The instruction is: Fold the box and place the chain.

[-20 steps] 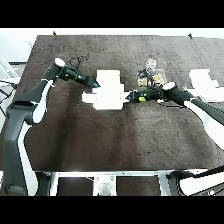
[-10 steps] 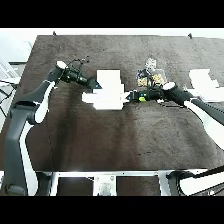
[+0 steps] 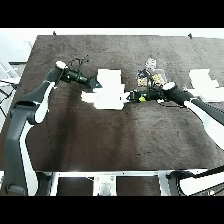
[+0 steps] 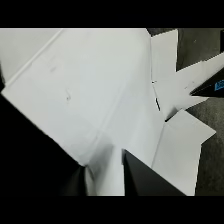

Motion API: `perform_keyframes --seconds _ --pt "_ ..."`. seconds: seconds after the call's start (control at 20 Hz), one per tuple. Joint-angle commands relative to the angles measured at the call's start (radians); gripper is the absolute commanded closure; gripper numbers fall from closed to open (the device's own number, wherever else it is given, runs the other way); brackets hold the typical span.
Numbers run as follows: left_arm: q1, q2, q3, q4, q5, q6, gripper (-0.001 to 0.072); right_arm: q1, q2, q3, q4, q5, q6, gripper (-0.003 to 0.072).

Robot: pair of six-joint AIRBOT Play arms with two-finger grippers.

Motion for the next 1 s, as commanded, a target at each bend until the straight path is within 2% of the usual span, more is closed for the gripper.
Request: perform_keyframes --seconds 0.0,0.25,0.3,0.35,0.6,0.7,0.75,0.8,0.85,0.9,0.95 --pt "0.000 -0.001 -0.003 -0.022 -0.012 0.014 0.0471 0.001 0.001 0.000 -0.002 0.000 0.000 0.0678" --pt "0.000 -0.021 -0.003 -0.082 -0.056 0.040 0.0473 0.001 0.001 0.000 -0.005 0.000 0.000 0.0678" --pt "0.000 -0.022 -0.003 -0.080 -0.053 0.042 0.0522 0.001 0.001 0.000 -0.007 0.000 0.000 0.0678" --pt "0.001 -0.022 -0.003 -0.082 -0.046 0.051 0.0533 0.001 0.001 0.000 -0.013 0.000 0.000 0.0678" --pt "0.001 -0.022 -0.003 -0.085 -0.040 0.064 0.0533 0.001 0.001 0.000 -0.020 0.000 0.000 0.0678" --pt "0.001 -0.022 -0.003 -0.085 -0.040 0.066 0.0661 0.001 0.001 0.000 -0.023 0.000 0.000 0.0678" --pt "0.001 -0.022 -0.003 -0.085 -0.040 0.068 0.0668 0.001 0.001 0.000 -0.032 0.000 0.000 0.0677" --pt "0.001 -0.022 -0.003 -0.085 -0.044 0.091 0.0689 0.001 0.001 0.000 -0.042 0.000 0.000 0.0657" --pt "0.001 -0.022 -0.003 -0.085 -0.048 0.121 0.0690 0.001 0.001 0.000 -0.047 0.001 0.000 0.0543" --pt "0.001 -0.022 -0.003 -0.085 -0.050 0.150 0.0690 0.000 0.002 0.000 -0.046 0.022 0.000 0.0509" --pt "0.001 -0.022 -0.003 -0.087 -0.054 0.196 0.0691 -0.002 0.007 0.000 -0.050 0.050 -0.004 0.0509"
